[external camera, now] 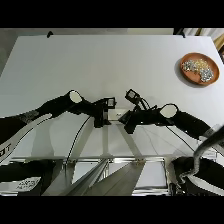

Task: Fold the box and place the chain.

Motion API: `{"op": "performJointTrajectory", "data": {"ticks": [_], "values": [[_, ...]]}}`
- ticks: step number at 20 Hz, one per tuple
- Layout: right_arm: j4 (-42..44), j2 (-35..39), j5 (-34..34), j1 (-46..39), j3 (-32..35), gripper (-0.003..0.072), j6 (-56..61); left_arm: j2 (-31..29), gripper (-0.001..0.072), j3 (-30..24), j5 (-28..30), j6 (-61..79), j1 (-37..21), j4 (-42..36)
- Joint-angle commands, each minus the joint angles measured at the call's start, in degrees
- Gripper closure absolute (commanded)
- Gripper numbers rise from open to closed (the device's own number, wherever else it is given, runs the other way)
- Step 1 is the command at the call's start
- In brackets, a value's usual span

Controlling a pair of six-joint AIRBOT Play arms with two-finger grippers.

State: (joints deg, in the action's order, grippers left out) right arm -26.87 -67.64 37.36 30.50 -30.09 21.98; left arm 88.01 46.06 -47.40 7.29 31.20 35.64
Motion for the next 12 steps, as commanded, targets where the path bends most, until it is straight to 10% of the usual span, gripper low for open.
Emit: {"op": "performJointTrajectory", "data": {"ticks": [1, 12], "values": [[-0.3, -0.2, -0.6, 0.2, 0.0, 0.0671, 0.0, 0.0, 0.0698, 0.0, 0.0, 0.0, 0.0, 0.0], [-3.7, 13.4, -1.4, -2.0, -0.3, 0.0669, 3.2, 0.0, 0.0698, 0.0, 0.0, 0.0, 0.0, 0.0]]}}
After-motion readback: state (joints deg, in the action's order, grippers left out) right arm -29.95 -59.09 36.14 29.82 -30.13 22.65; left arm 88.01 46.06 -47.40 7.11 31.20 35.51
